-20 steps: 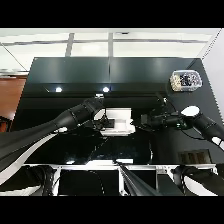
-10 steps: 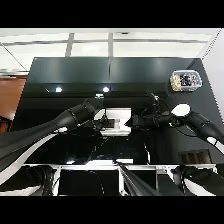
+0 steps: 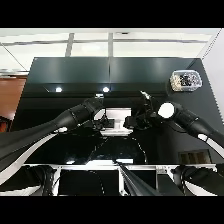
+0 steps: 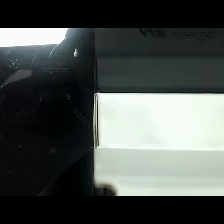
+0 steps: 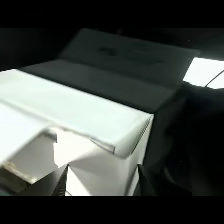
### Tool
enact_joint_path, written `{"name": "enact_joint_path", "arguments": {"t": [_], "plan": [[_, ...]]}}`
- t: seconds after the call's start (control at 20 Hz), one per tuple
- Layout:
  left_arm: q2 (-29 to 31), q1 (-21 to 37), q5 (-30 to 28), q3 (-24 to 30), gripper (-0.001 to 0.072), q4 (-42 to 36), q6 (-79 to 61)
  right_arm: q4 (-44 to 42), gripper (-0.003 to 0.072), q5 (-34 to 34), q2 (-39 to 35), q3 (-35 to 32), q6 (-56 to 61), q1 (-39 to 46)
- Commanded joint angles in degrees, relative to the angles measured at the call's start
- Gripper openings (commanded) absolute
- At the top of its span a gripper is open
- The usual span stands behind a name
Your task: Fold the box and place the chain.
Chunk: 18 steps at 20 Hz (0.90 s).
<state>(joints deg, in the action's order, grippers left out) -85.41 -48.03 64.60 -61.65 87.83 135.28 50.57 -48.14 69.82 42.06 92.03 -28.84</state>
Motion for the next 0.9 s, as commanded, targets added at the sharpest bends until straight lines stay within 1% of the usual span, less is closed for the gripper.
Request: {"name": "enact_joint_path", "arguments": {"t": [0.0, 0.1, 0.15, 0.2, 0.25, 0.3, 0.45, 0.6, 0.85], "plan": [[0.0, 0.0, 0.0, 0.0, 0.0026, 0.0, 0.0, 8.6, 0.0351, -1.0, 2.8, 3.3, 7.4, -2.9], [0.0, 0.0, 0.0, 0.0, 0.0026, 0.0, 0.0, 10.1, 0.0351, -1.8, 4.0, 5.2, 8.7, -4.1], [0.0, 0.0, 0.0, 0.0, 0.0026, 0.0, 0.0, 10.4, 0.0335, -2.0, 4.4, 5.9, 9.5, -4.6], [0.0, 0.0, 0.0, 0.0, 0.0026, 0.0, 0.0, 11.1, 0.0279, -2.3, 5.0, 6.4, 10.7, -5.1], [0.0, 0.0, 0.0, 0.0, 0.0026, 0.0, 0.0, 12.1, 0.0273, -3.1, 5.8, 7.2, 11.9, -5.7], [0.0, 0.0, 0.0, 0.0, 0.0026, 0.0, 0.0, 13.6, 0.0272, -4.0, 6.5, 8.1, 13.3, -6.4], [0.0, 0.0, 0.0, 0.0, 0.0026, 0.0, 0.0, 21.7, 0.0273, -6.4, 7.7, 11.2, 20.1, -8.5], [0.0, 0.0, 0.0, 0.0, 0.0026, 0.0, 0.0, 27.3, 0.0273, -10.1, 8.1, 14.1, 23.9, -10.5], [0.0, 0.0, 0.0, 0.0, 0.0026, 0.0, 0.0, 28.5, 0.0264, -14.1, 9.6, 16.4, 27.7, -11.8]]}}
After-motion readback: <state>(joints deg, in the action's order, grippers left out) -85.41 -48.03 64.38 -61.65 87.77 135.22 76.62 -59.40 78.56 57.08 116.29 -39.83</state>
